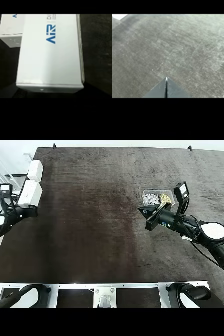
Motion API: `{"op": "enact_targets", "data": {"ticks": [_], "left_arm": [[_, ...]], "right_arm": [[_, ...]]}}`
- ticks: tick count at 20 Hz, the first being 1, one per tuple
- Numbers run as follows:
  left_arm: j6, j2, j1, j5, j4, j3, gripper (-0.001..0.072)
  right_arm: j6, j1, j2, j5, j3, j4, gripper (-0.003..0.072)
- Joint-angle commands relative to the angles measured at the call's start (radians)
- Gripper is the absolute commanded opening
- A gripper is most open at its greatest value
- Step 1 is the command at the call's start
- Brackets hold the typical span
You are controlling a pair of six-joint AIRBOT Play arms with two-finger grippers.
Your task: Fold the box and place the chain.
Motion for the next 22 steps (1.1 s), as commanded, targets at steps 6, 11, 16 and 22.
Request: {"op": "enact_targets", "data": {"ticks": [6, 11, 16, 22], "left_arm": [[0.023, -0.262, 0.006, -0.026, -0.048, 0.202, 0.0018], [0.041, -0.377, 0.006, -0.076, -0.112, 0.315, 0.0018], [0.099, -0.403, -0.085, -0.027, -0.183, 0.34, 0.0017], [0.047, -0.466, -0.104, 0.025, -0.182, 0.395, 0.0017]], "right_arm": [[0.0, 0.0, 0.0, -0.012, 0.0, 0.0, 0.0004], [0.0, 0.0, 0.0, -0.011, 0.0, 0.0, 0.0005], [0.0, 0.0, 0.0, -0.012, 0.0, 0.0, 0.0005], [0.0, 0.0, 0.0, -0.011, 0.0, 0.0, 0.0005]]}}
